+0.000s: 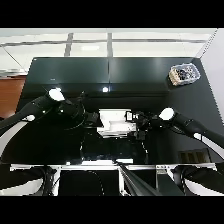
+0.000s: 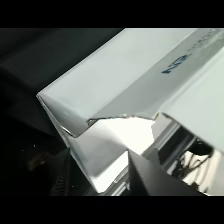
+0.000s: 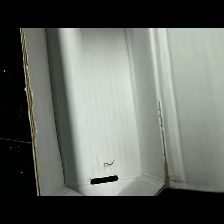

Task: Fold the box and place the chain.

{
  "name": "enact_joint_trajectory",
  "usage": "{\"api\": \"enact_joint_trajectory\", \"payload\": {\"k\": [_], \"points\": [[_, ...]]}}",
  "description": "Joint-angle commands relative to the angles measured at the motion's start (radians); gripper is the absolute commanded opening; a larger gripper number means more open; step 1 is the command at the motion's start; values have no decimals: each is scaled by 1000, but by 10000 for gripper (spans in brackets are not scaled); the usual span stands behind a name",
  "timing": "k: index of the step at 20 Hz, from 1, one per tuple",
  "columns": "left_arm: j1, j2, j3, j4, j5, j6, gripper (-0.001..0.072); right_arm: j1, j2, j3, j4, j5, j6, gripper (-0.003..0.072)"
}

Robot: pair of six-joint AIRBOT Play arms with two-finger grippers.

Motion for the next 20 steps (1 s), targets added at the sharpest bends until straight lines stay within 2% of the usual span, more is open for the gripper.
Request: {"api": "enact_joint_trajectory", "payload": {"k": [1, 14, 18, 20], "points": [[-73, 0, 57, 114, 40, -134, 364, 1, 0, 0, 0, 0, 0, 198], [-234, -9, 94, 448, 98, -586, 347, 1, 0, 0, 0, 0, 0, 198], [-309, -38, 180, 608, 44, -740, 347, 1, 0, 0, 0, 0, 0, 198], [-335, -79, 242, 632, -11, -776, 347, 1, 0, 0, 0, 0, 0, 198]]}}
